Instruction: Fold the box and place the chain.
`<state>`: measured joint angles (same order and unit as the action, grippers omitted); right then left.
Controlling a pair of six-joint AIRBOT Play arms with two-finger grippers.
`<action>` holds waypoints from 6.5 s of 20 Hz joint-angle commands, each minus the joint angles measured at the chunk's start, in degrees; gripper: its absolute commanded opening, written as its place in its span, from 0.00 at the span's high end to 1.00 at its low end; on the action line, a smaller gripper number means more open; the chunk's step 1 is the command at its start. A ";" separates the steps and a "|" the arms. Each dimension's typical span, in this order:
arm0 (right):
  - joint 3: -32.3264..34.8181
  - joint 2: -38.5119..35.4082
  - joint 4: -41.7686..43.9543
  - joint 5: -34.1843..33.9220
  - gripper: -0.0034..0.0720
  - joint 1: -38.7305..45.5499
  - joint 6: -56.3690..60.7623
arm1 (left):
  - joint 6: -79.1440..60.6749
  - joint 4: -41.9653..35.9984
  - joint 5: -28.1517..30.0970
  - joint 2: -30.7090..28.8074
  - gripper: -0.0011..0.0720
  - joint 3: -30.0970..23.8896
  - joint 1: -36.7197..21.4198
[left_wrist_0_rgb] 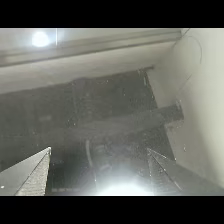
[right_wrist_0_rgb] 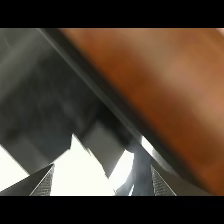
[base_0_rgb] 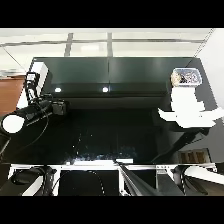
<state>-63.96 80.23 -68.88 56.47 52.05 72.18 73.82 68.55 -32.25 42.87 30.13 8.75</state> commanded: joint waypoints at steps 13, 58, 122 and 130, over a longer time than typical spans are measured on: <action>-4.00 8.37 -4.98 4.00 0.45 -5.53 -16.94 | 0.11 -0.20 -2.51 0.72 0.02 -0.09 -0.11; 53.27 -27.43 69.51 -27.39 0.94 -69.13 -42.93 | -36.02 -39.87 -53.94 51.69 0.39 22.08 1.01; 36.15 -25.38 9.03 -27.63 0.12 -87.06 -54.40 | -84.91 -30.08 -20.76 44.74 0.95 21.94 16.74; 36.15 -24.63 18.43 -26.29 0.12 -79.38 -59.95 | -83.87 -30.25 -20.68 44.70 0.95 21.94 16.81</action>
<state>-27.77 55.18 -55.22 30.35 -29.06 16.38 -10.15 38.26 -52.84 87.59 52.01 25.52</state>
